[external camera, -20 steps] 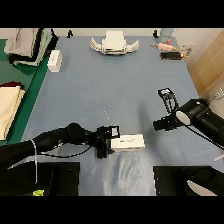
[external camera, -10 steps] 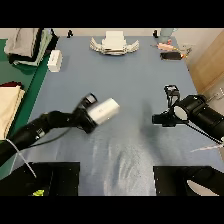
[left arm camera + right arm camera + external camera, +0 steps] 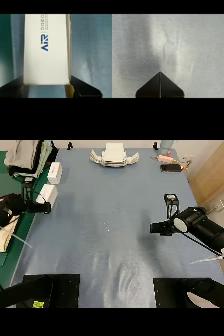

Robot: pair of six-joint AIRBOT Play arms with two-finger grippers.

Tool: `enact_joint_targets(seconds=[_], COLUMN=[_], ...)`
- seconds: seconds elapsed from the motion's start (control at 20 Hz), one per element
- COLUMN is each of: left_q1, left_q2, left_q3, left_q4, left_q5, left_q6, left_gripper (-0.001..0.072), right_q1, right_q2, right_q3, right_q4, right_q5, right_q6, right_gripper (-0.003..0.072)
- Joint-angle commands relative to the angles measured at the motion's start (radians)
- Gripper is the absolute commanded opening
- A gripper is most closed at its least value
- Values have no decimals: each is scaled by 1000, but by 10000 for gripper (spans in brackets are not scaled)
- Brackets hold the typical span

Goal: Fold the box.

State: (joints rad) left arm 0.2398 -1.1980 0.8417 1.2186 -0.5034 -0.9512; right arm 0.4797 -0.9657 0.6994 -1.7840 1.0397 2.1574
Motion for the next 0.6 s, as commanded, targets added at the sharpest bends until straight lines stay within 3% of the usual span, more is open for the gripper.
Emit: enact_joint_targets(seconds=[0.0, 0.3, 0.55], left_q1=[52, -2, -37], left_q2=[-208, -472, -642], left_q3=[204, 497, 684], left_q4=[11, -24, -57], left_q5=[-5, -8, -33], left_q6=[-6, -7, -16], left_gripper=[463, 463, 463], right_q1=[0, 0, 0], right_q2=[0, 0, 0], right_q3=[1, 1, 1], right_q4=[0, -5, -4], right_q5=[-59, -80, -80], right_q6=[4, 8, 8], right_gripper=[4, 4, 4])
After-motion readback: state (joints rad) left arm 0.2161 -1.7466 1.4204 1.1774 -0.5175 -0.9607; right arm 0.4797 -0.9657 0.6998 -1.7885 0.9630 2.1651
